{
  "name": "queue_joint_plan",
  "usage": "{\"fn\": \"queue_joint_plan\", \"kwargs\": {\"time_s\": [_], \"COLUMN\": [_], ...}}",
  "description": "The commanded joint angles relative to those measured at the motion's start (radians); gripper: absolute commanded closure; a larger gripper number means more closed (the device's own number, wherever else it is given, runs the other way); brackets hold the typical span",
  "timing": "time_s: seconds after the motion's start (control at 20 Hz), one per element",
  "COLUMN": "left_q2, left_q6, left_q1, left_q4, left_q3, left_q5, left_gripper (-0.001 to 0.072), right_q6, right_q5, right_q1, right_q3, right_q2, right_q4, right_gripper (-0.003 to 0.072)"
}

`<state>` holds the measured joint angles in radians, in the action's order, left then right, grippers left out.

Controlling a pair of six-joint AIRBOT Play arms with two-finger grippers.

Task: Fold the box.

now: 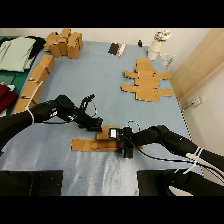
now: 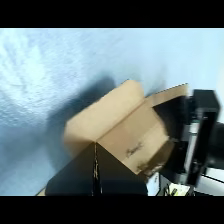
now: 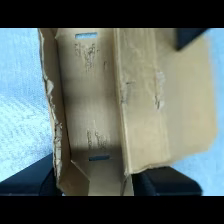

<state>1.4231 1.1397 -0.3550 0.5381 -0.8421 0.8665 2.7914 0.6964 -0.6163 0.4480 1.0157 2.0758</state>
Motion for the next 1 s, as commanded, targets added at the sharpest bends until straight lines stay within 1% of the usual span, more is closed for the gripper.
{"fn": "queue_joint_plan", "kwargs": {"time_s": [0.0, 0.15, 0.3, 0.4, 0.5, 0.65, 0.8, 0.85, 0.9, 0.95], "left_q2": [0.037, 0.055, 0.037, -0.02, -0.101, -0.233, -0.329, -0.346, -0.352, -0.355], "left_q6": [0.027, 0.004, -0.073, -0.156, -0.265, -0.579, -0.7, -0.747, -0.824, -0.905], "left_q1": [0.001, 0.001, 0.019, 0.069, 0.133, 0.202, 0.191, 0.175, 0.172, 0.175], "left_q4": [0.068, 0.065, 0.047, 0.037, 0.036, 0.002, 0.016, 0.031, 0.016, 0.001], "left_q3": [-0.008, -0.009, -0.022, -0.023, -0.014, 0.023, 0.06, 0.064, 0.076, 0.099], "left_q5": [0.013, 0.027, 0.061, 0.106, 0.18, 0.323, 0.339, 0.339, 0.338, 0.307], "left_gripper": [0.0699, 0.0698, 0.0699, 0.0699, 0.0699, 0.0699, 0.0698, 0.0698, 0.0697, 0.0695], "right_q6": [0.0, 0.0, 0.0, 0.0, 0.0, 0.0, 0.0, 0.0, 0.0, 0.0], "right_q5": [0.0, 0.0, 0.0, 0.0, 0.0, 0.0, 0.0, 0.0, 0.0, 0.0], "right_q1": [-0.001, -0.001, -0.001, -0.001, -0.001, -0.001, -0.001, -0.001, -0.001, -0.001], "right_q3": [0.0, 0.0, 0.0, 0.0, -0.001, -0.001, 0.0, 0.0, 0.0, -0.001], "right_q2": [-0.001, -0.001, -0.001, -0.001, -0.001, -0.001, -0.001, -0.001, -0.001, -0.001], "right_q4": [0.0, 0.0, 0.0, 0.0, 0.0, 0.0, 0.0, 0.0, 0.0, -0.001], "right_gripper": [0.0182, 0.0182, 0.0182, 0.0182, 0.0182, 0.0182, 0.0182, 0.0182, 0.0182, 0.0182]}}
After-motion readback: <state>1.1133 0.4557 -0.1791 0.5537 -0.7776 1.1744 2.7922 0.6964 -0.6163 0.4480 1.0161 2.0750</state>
